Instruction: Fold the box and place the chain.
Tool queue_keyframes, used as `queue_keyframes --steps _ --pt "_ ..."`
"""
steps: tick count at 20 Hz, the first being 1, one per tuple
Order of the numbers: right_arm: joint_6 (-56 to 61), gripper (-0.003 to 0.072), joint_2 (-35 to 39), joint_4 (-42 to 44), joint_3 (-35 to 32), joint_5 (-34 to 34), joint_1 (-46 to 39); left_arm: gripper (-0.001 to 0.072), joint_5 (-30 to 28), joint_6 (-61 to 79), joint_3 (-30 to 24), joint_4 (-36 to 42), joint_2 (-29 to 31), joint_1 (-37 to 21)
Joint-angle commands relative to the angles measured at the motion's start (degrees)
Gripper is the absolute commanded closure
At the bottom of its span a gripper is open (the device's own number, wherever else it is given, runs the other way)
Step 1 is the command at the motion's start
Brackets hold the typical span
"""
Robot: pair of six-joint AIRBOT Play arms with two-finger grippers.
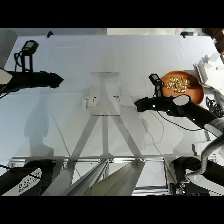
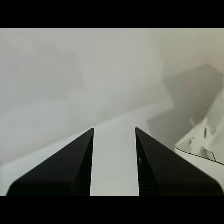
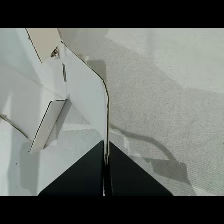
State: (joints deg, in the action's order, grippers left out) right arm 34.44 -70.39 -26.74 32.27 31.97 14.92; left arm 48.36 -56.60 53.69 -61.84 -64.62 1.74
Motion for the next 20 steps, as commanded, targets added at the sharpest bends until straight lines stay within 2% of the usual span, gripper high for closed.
queue_keyframes --steps 1,6,9,10,13,14,15,16,20 --pt "0.0 0.0677 -0.04 0.02 0.0 0.02 0.07 0.0413 4.72 -4.39 5.2 -11.28 -0.72 4.83" --pt "0.02 0.0677 -0.04 0.0 0.0 0.09 0.07 0.0417 4.9 -2.14 7.15 -7.74 -4.66 5.44" --pt "0.02 0.0677 -0.04 0.0 0.0 0.09 0.07 0.0417 5.51 5.22 7.5 1.18 -8.5 5.44" --pt "0.02 0.0677 -0.04 0.0 0.0 0.09 0.07 0.0417 7.45 7.58 8.55 3.78 -10.21 5.44" --pt "0.02 0.0677 -0.04 0.0 0.0 0.07 0.07 0.0407 19.1 12.81 15.96 9.16 -17.92 5.33" --pt "0.0 0.0677 -0.04 0.0 0.0 0.07 0.07 0.0299 21.49 16.57 18.27 10.56 -20.33 5.35" --pt "0.0 0.0677 -0.04 0.0 0.0 0.07 0.07 0.0133 22.97 20.7 20.13 12.57 -22.62 5.33" --pt "0.02 0.0677 -0.04 0.0 0.0 0.09 0.07 0.0018 23.06 23.78 20.94 14.93 -24.41 5.2" --pt "0.0 0.0677 -0.04 0.0 0.0 0.07 0.07 0.0016 22.88 30.47 20.96 23.82 -28.96 5.46"
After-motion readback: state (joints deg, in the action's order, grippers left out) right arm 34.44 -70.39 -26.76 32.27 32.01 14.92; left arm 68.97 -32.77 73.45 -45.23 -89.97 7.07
